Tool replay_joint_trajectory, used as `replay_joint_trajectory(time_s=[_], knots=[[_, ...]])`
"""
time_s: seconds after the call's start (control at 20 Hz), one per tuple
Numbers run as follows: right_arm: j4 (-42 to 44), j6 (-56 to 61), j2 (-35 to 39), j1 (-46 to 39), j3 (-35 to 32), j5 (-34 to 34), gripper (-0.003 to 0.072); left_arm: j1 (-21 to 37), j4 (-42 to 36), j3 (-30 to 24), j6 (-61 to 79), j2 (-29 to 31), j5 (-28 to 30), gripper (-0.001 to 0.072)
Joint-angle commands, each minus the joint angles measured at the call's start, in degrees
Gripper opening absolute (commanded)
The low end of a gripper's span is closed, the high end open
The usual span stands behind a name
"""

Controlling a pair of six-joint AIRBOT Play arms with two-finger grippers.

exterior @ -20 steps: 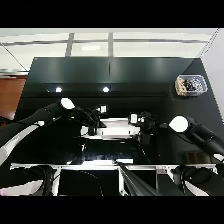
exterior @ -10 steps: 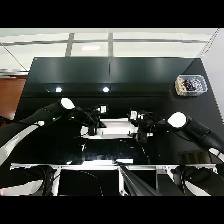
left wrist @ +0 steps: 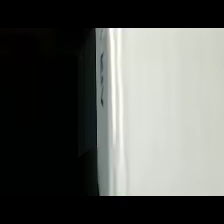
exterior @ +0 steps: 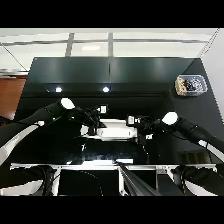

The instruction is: Fold the box and place the chain.

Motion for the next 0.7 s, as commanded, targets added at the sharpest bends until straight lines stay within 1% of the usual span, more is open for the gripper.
replay_joint_trajectory(time_s=[0.0,0.35,0.65], knots=[[-0.6,-1.2,-0.9,0.0,-0.7,-1.1,0.0703,0.0,0.0,0.0,-0.1,0.0,0.1,0.0029],[-0.6,-1.2,-0.9,0.0,-0.7,-3.5,0.0703,0.0,0.0,0.0,-0.1,0.0,0.1,0.0029],[-0.6,-1.2,-1.7,0.0,-0.7,-3.8,0.0702,0.0,0.0,0.0,-0.1,0.0,0.1,0.0029]])
